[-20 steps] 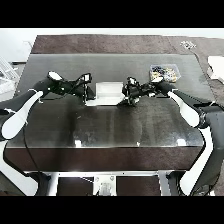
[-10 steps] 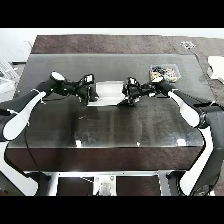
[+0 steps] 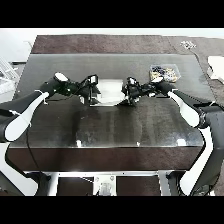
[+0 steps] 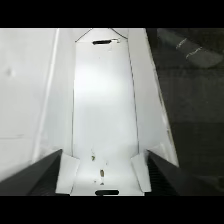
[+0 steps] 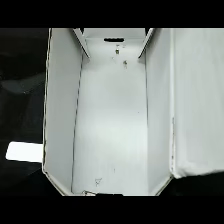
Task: Fold the box and place the chain.
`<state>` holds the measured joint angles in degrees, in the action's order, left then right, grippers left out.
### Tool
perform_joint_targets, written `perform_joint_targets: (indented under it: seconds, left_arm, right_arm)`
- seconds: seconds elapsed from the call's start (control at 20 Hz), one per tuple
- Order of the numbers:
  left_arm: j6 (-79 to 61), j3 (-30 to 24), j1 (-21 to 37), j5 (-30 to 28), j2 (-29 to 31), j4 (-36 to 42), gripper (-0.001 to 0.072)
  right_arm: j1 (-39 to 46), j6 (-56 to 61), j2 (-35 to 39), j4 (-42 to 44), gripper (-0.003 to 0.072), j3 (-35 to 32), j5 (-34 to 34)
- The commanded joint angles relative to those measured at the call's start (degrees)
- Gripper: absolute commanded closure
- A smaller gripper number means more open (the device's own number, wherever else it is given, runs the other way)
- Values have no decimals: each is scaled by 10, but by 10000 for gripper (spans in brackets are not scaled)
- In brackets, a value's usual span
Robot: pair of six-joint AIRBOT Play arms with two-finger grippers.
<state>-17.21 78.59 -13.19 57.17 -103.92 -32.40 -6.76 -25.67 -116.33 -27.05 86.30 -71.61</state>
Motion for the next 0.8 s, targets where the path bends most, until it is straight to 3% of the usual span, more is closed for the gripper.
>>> perform_joint_targets:
  seconds: [0.0,0.05,0.1,0.55,0.6,0.65,0.75]
  left_arm:
    - [17,0,0,-14,0,-2,65]
    - [17,0,0,-17,0,-2,64]
    - [18,0,0,-25,-1,-2,-11]
    - [17,0,0,-58,-2,-15,-11]
    - [17,0,0,-64,-2,-16,10]
    - [17,0,0,-68,-2,-18,138]
    - [1,0,0,-68,-2,-22,181]
  right_arm:
    - [0,0,0,0,170,0,0]
    - [0,0,0,0,170,0,0]
    - [0,0,0,0,170,0,0]
    - [0,0,0,0,170,0,0]
    - [0,0,0,0,171,0,0]
    - [0,0,0,0,170,0,0]
    - [0,0,0,0,170,0,0]
